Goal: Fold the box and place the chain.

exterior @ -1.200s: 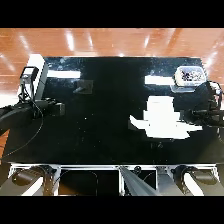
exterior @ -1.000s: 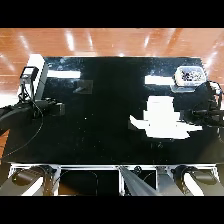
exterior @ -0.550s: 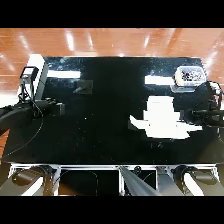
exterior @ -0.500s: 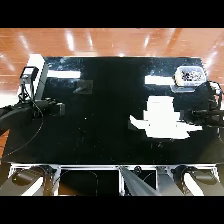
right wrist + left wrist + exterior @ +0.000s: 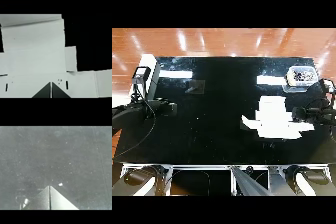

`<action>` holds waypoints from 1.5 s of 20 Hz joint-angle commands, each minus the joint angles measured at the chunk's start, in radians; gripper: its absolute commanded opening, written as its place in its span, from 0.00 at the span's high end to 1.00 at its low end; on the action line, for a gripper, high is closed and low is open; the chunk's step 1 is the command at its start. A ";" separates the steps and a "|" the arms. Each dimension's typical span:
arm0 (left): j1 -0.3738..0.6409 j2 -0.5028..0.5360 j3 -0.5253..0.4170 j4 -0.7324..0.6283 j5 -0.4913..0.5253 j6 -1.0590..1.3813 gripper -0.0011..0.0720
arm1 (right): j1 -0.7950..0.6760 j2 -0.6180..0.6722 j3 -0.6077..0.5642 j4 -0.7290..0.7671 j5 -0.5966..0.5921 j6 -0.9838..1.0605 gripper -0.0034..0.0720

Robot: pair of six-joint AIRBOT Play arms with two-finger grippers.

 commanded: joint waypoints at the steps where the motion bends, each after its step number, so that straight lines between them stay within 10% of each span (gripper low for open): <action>1: -0.001 -0.017 -0.001 -0.001 0.001 0.000 0.96 | 0.000 -0.001 -0.001 -0.001 -0.071 0.001 0.91; 2: -0.001 -0.026 -0.001 -0.003 0.002 0.000 0.96 | 0.000 -0.001 -0.001 0.003 -0.095 0.006 0.34; 3: -0.001 -0.036 -0.001 -0.019 0.002 0.000 0.96 | 0.001 -0.002 -0.001 0.002 -0.104 0.012 0.01; 4: -0.001 -0.048 -0.001 -0.037 0.001 0.000 0.91 | 0.000 -0.003 -0.001 0.001 -0.101 0.011 0.01; 6: -0.001 -0.075 0.000 -0.077 0.004 0.000 0.15 | -0.019 -0.003 0.003 -0.003 -0.057 0.011 0.02; 7: -0.001 -0.087 0.000 -0.089 0.003 -0.003 0.11 | -0.059 -0.004 0.004 -0.031 -0.036 0.011 0.02; 17: 0.000 -0.116 0.000 -0.090 -0.078 -0.002 0.12 | -0.993 -0.480 0.121 0.289 0.163 -0.437 0.02; 23: 0.002 -0.141 0.000 -0.095 -0.105 0.000 0.12 | -0.956 -0.903 0.448 0.466 0.653 -0.495 0.02; 30: 0.002 -0.161 0.000 -0.113 -0.105 -0.007 0.12 | -0.747 -1.073 0.481 0.493 0.680 -0.513 0.03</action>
